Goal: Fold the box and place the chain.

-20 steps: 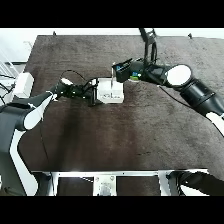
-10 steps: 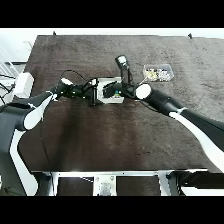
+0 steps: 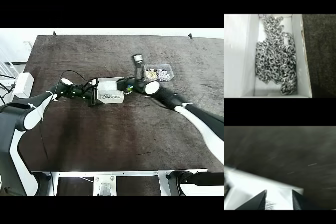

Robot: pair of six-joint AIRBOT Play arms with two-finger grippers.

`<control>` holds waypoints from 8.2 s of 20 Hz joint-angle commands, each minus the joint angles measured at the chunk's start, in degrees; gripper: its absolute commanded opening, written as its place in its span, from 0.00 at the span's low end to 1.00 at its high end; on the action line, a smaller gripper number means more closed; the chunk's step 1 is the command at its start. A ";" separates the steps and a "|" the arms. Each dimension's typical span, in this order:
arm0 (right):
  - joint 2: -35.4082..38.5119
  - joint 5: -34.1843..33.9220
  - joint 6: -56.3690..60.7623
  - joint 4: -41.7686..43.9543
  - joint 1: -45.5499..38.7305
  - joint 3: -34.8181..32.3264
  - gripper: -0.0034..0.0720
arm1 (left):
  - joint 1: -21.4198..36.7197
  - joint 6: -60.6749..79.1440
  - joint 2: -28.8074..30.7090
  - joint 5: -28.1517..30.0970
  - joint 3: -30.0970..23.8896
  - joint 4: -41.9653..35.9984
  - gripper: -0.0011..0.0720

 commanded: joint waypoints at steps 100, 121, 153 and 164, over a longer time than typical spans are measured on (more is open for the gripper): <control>-15.82 45.90 -54.84 9.84 -11.26 25.16 0.52 | 0.00 0.02 0.04 -0.02 0.04 0.00 0.43; -18.91 50.21 -57.40 3.41 -4.48 26.40 0.61 | 0.00 0.02 0.04 0.00 0.04 0.00 0.43; -20.65 46.31 -55.19 3.41 -4.50 28.98 0.58 | 0.00 0.02 0.04 0.00 0.04 0.00 0.43; -20.65 47.84 -53.75 3.61 -2.91 24.76 0.54 | 0.00 0.02 0.04 0.00 0.04 0.00 0.43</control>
